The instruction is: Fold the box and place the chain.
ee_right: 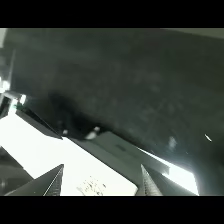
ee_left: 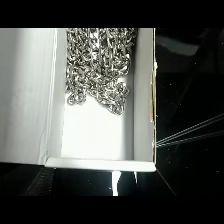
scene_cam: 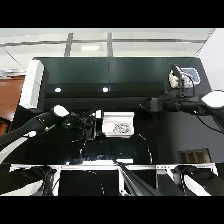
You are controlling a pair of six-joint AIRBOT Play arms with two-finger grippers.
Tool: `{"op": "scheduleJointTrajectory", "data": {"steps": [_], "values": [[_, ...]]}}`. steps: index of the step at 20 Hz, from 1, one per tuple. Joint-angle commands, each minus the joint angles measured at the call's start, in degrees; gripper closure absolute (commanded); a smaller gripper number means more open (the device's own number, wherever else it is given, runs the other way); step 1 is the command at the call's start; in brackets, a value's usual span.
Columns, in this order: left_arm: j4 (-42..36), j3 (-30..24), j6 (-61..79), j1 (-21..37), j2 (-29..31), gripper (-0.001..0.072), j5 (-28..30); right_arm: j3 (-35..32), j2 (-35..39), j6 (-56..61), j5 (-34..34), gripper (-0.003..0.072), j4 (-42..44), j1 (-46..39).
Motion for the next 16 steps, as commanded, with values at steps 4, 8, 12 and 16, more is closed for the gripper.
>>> {"op": "scheduleJointTrajectory", "data": {"steps": [4, 8, 12, 16], "values": [[0.5, 0.0, -0.3, -0.1, 0.0, 0.0307, 1.0, 2.9, -10.2, -11.6, 1.5, 0.0153, -0.1, 9.1], [0.5, 0.0, -0.3, -0.1, 0.0, 0.0306, 1.0, 2.9, -10.3, -29.7, 1.8, 0.0153, -8.8, 15.0], [0.5, 0.0, -0.3, -0.1, -0.2, 0.0306, 0.1, 2.9, -10.3, -37.5, 3.1, 0.0153, -9.6, 17.0], [0.5, 0.0, -0.3, -0.1, -0.2, 0.0306, 0.1, 2.9, -10.3, -39.9, 5.7, 0.0152, -11.2, 17.9]]}}
